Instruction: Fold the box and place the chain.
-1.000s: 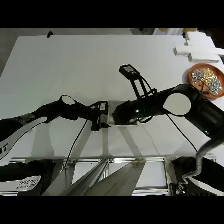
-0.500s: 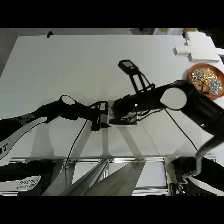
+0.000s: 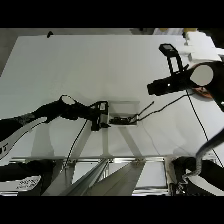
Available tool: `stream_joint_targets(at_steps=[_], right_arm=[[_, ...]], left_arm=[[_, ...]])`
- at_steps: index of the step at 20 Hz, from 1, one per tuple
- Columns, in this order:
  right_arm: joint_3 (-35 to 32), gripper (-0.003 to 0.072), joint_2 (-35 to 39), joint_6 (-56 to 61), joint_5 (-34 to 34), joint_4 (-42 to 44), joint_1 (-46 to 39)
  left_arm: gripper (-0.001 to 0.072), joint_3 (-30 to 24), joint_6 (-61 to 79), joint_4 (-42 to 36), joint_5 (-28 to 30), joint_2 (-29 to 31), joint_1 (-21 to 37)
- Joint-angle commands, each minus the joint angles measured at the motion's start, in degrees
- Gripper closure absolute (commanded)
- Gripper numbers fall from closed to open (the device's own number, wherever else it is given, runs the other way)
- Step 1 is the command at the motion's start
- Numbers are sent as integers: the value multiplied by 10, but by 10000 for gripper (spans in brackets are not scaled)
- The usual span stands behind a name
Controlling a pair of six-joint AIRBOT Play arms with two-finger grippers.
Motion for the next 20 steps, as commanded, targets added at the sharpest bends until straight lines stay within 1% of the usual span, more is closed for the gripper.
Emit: stream_joint_targets(at_steps=[1,4,8,12,16,18,19,20], right_arm=[[-44,414,-38,4,-26,-38,-35],[-67,411,-82,3,-52,-38,-26],[-71,411,-130,3,-82,-38,-22],[-71,412,-157,3,-90,-38,-22],[-71,413,-166,3,-105,-38,-22],[-72,426,-173,5,-104,-38,-22],[-73,455,-178,5,-104,-38,-22],[-73,501,-182,5,-104,-38,-22]], left_arm=[[454,0,0,0,0,0,0],[454,0,0,0,0,0,0],[454,0,0,0,0,0,0],[454,0,0,0,0,0,0],[454,0,0,0,0,0,0],[454,0,0,0,0,0,0],[454,0,0,0,0,0,0],[454,0,0,0,0,0,0]])
